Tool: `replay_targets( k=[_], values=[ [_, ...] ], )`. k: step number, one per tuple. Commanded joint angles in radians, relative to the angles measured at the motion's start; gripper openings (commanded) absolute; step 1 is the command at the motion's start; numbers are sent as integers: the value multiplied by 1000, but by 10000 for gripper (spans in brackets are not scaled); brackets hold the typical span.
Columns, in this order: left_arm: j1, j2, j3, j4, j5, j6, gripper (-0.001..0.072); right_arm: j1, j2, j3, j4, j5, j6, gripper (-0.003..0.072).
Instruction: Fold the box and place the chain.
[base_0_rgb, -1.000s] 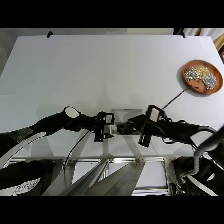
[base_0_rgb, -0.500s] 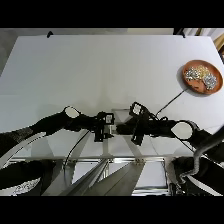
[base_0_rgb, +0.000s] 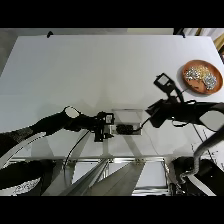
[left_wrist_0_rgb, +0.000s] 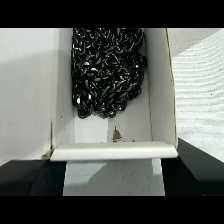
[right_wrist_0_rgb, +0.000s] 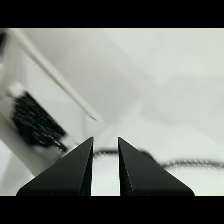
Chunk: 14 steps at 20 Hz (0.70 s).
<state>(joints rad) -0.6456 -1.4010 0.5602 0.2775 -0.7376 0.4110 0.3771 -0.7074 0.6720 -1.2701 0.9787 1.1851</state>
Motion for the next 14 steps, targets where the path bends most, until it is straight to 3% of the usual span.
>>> replay_targets(
  k=[1,2,4,6,11,14],
  values=[
    [0,1,0,0,0,0,31,-156,8,29,-200,206,127,181],
    [0,1,0,0,0,0,31,-201,-19,29,-201,216,127,198],
    [0,1,0,0,0,0,31,-255,-90,29,-191,201,127,364],
    [0,1,0,0,0,0,31,-259,-178,29,-164,179,126,415],
    [0,1,0,0,0,0,31,-259,-401,29,-79,143,162,410],
    [0,1,0,0,0,0,31,-259,-445,29,-79,117,188,398]
  ],
)
